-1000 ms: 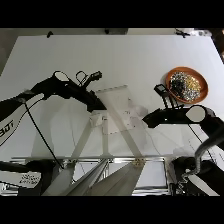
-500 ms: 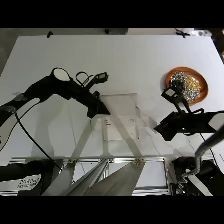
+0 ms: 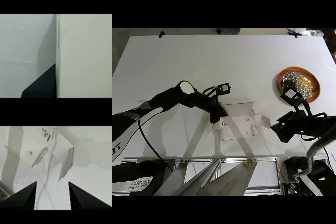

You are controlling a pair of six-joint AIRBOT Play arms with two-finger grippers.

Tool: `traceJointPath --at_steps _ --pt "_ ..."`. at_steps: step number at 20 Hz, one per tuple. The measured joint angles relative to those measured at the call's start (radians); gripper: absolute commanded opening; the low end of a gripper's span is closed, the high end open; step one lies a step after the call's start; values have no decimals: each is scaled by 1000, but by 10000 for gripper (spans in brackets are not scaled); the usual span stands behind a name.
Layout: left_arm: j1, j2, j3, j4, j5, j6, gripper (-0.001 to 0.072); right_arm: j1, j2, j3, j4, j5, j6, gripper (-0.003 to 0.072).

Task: Fold the box and place the chain.

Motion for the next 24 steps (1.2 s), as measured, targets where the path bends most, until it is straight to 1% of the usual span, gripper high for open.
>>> traceJointPath --at_steps 6,9,12,19,24 --pt "-5 -11 -8 48 98 4 3 0 3 0 6 -49 2 435" --pt "-5 -13 -9 53 118 11 5 0 3 0 6 -58 2 434" --pt "-5 -13 -9 50 130 69 5 0 3 0 7 -73 2 434" --pt "-5 -17 -9 -96 133 313 5 0 3 0 7 -95 1 434" --pt "-5 -45 -9 -136 103 370 5 0 3 0 8 -108 2 434"
